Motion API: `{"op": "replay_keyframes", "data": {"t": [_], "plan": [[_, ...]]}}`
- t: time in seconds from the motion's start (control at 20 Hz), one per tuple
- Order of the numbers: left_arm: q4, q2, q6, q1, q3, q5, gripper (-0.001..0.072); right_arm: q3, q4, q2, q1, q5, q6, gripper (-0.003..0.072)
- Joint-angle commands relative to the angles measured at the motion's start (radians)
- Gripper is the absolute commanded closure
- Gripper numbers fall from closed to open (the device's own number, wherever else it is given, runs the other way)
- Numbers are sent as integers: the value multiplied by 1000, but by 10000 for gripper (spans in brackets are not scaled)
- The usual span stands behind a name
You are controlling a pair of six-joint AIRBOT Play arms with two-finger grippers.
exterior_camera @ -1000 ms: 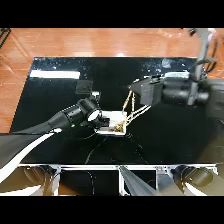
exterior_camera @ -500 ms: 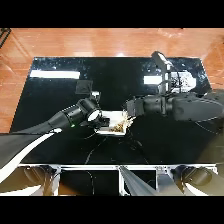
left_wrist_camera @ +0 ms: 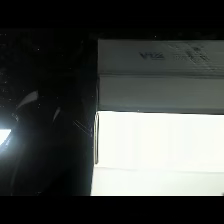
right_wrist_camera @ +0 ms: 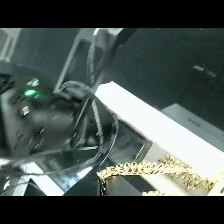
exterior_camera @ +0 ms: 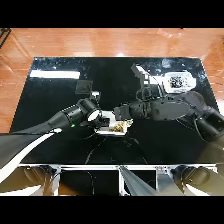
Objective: Fold the box and place the chain.
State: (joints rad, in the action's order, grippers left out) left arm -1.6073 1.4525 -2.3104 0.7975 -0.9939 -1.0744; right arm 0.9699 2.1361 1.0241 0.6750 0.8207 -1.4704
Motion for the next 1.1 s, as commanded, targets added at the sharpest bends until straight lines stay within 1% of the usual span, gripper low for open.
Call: {"op": "replay_keyframes", "data": {"t": [0.0,0.05,0.1,0.15,0.25,0.35,0.4,0.5,0.55,0.6,0.7,0.75,0.85,0.9,0.95,1.05], "plan": [[0,0,0,1,0,0,681,0,-1,37,5,-27,-14,659],[0,0,0,1,0,0,681,0,-4,37,0,-24,-14,480],[0,0,0,1,0,0,681,0,-4,37,-10,-18,-14,255],[0,0,0,1,0,0,681,0,-5,37,-30,0,-14,173],[0,0,0,1,0,-1,682,0,-13,21,-95,56,-16,173],[0,0,0,1,0,0,682,0,-48,-23,-186,125,-40,173],[0,0,0,1,0,0,682,0,-92,-51,-242,159,-57,173],[0,0,0,1,0,0,681,-1,-238,-81,-359,225,-77,173],[0,0,0,1,0,0,682,-8,-291,-82,-416,248,-108,173],[0,0,0,1,0,0,682,-32,-319,-81,-475,244,-162,173],[0,0,0,1,0,0,681,-104,-335,-73,-554,182,-268,172],[0,0,0,1,0,0,682,-143,-335,-62,-568,145,-335,171],[0,0,0,1,0,1,682,-194,-342,-20,-557,105,-505,-31],[0,0,0,1,0,4,682,-199,-351,7,-544,74,-510,-31],[0,0,0,1,0,5,682,-199,-353,31,-533,27,-455,-30],[0,0,0,1,0,5,682,-199,-355,80,-513,-94,-274,-29]]}}
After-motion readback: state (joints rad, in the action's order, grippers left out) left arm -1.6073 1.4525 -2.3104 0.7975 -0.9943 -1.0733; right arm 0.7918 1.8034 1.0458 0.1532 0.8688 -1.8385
